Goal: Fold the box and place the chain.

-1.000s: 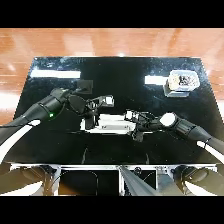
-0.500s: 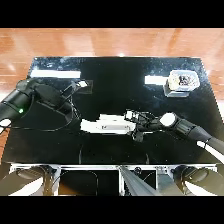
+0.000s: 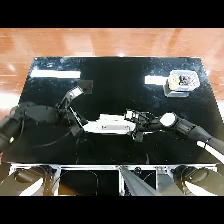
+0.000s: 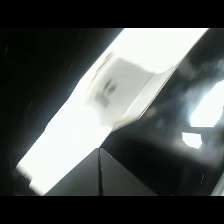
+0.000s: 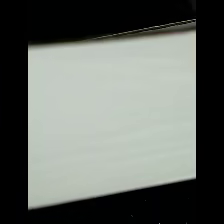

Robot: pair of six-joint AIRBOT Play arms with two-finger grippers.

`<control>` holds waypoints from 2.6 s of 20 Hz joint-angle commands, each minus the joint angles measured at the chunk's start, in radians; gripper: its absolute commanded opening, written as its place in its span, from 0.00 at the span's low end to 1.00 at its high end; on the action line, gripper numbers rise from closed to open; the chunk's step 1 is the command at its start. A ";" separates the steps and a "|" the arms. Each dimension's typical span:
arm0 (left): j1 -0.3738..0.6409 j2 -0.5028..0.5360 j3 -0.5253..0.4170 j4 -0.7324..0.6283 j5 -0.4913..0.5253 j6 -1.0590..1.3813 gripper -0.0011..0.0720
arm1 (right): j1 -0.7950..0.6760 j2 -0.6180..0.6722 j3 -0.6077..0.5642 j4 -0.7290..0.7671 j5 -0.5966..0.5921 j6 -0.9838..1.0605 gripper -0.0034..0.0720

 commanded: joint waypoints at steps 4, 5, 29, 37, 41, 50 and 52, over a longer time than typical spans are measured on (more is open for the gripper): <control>-0.274 0.072 -0.145 -0.082 -0.462 -0.069 0.04 | -0.001 0.000 0.000 0.001 0.000 0.005 0.77; -0.310 0.066 -0.154 -0.081 -0.528 -0.087 0.04 | -0.001 0.000 0.000 0.001 0.000 0.005 0.77; -0.416 -0.252 -0.154 -0.078 -0.961 -0.191 0.04 | 0.000 0.000 0.000 0.001 0.001 0.005 0.77; -0.330 -0.094 -0.153 0.023 -0.761 -0.187 0.04 | -0.001 0.000 0.000 0.001 0.002 0.005 0.77; -0.178 0.078 -0.153 0.159 -0.372 -0.185 0.04 | -0.001 0.000 0.000 0.001 0.001 0.005 0.77; -0.018 0.073 -0.153 0.166 -0.149 0.176 0.87 | -0.001 0.000 0.000 0.002 0.007 0.005 0.77; -0.053 0.032 -0.153 0.166 -0.202 0.340 0.87 | -0.001 0.000 0.000 0.002 0.009 0.006 0.77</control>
